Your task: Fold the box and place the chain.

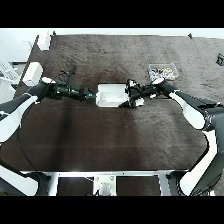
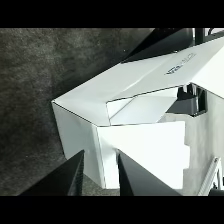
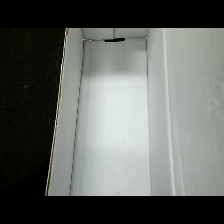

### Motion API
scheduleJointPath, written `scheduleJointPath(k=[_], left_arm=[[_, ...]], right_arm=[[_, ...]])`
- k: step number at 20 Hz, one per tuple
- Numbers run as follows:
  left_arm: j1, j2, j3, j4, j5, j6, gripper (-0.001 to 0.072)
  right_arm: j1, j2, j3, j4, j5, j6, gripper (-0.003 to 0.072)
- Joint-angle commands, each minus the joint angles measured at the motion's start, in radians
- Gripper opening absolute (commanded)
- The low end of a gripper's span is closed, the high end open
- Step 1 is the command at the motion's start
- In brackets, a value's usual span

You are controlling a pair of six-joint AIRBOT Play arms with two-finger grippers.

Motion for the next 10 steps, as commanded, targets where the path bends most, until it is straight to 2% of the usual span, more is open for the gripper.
scheduleJointPath(k=[1, 5, 6, 7, 8, 10], left_arm=[[-0.01, 0.0, 0.002, -0.003, -0.008, -0.016, 0.0257], [-0.032, 0.0, 0.002, 0.002, 0.027, -0.065, 0.0258], [-0.032, 0.0, 0.002, 0.003, 0.027, -0.075, 0.0295], [-0.032, 0.0, 0.002, 0.005, 0.032, -0.097, 0.0476], [-0.034, 0.0, 0.002, 0.009, 0.038, -0.122, 0.0528], [-0.035, 0.0, 0.002, 0.014, 0.045, -0.144, 0.0528]], right_arm=[[0.0, -0.001, 0.0, 0.0, 0.0, 0.0, 0.0553], [0.0, -0.001, 0.0, 0.0, 0.0, 0.0, 0.0553], [0.0, -0.001, 0.0, 0.0, 0.0, 0.0, 0.0553], [0.0, -0.001, 0.0, 0.0, 0.0, 0.0, 0.0553], [0.0, -0.001, 0.0, 0.0, 0.0, 0.0, 0.0553], [0.0, -0.001, 0.0, 0.0, 0.0, 0.0, 0.0553]])
